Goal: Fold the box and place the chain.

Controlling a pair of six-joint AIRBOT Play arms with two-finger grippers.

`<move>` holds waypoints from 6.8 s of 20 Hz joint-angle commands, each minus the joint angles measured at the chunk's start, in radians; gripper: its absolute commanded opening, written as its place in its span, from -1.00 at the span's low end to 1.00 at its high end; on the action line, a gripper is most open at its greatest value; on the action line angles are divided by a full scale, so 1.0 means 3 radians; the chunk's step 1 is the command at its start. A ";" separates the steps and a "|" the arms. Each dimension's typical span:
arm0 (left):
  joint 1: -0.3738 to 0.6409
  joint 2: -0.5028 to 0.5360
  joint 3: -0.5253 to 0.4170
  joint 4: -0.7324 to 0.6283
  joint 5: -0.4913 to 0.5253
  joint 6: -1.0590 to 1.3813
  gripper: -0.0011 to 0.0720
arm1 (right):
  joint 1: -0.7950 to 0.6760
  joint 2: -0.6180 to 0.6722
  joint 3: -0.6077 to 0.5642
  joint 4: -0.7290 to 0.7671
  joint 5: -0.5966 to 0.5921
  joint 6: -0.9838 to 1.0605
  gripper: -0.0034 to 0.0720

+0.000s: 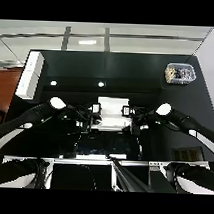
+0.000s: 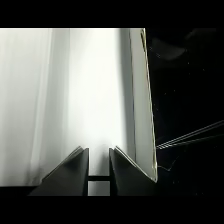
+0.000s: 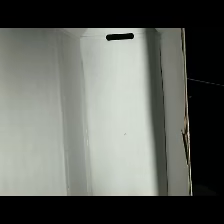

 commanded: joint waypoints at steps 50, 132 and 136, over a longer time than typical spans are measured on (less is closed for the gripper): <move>0.0635 -0.0281 0.0573 0.0322 -0.1307 -0.4725 0.55 | 0.0001 -0.0001 0.0004 0.0001 0.0000 0.0001 -0.28; -0.1209 -0.0732 0.1692 0.3540 -0.1308 -0.9168 -0.38 | 0.0001 -0.0001 0.0004 0.0003 0.0000 0.0001 -0.28; -0.1209 -0.0735 0.1692 0.3557 -0.1241 -0.9152 -0.59 | 0.0001 -0.0001 0.0004 0.0003 0.0000 0.0001 -0.28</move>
